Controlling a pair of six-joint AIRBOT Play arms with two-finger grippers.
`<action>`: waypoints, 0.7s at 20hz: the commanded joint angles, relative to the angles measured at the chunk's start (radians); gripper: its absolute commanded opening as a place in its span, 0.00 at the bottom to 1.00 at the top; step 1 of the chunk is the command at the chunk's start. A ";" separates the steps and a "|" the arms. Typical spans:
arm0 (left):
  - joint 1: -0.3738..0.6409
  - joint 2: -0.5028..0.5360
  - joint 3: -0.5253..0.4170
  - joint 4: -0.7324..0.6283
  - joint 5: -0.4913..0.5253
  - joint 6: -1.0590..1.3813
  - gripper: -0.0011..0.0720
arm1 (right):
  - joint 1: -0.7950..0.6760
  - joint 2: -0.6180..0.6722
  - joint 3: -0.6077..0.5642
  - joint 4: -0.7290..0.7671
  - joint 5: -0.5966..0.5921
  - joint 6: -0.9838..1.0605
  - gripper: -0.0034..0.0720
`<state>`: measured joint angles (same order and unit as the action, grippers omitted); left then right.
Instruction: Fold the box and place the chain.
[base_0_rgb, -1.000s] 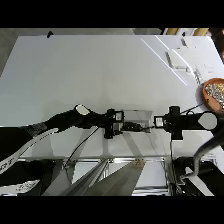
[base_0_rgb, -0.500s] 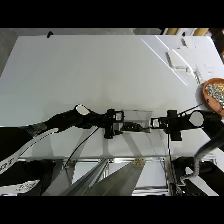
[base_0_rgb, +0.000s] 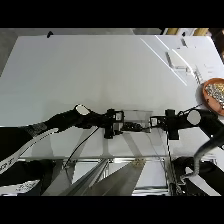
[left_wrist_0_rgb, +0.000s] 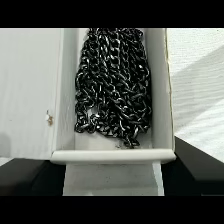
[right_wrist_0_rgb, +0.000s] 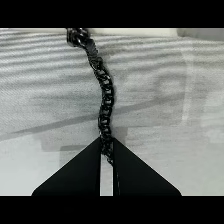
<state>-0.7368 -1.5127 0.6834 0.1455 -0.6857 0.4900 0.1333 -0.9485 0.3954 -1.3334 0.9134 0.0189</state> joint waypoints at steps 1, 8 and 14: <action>0.000 0.000 0.001 0.000 0.000 0.000 0.39 | 0.001 0.044 0.000 0.002 0.021 0.000 0.07; 0.000 0.001 0.001 0.000 0.000 0.000 0.39 | 0.001 0.304 0.000 0.217 0.043 0.010 0.07; 0.000 0.001 0.001 0.000 0.000 0.000 0.39 | 0.093 0.352 0.000 0.716 0.071 0.006 0.07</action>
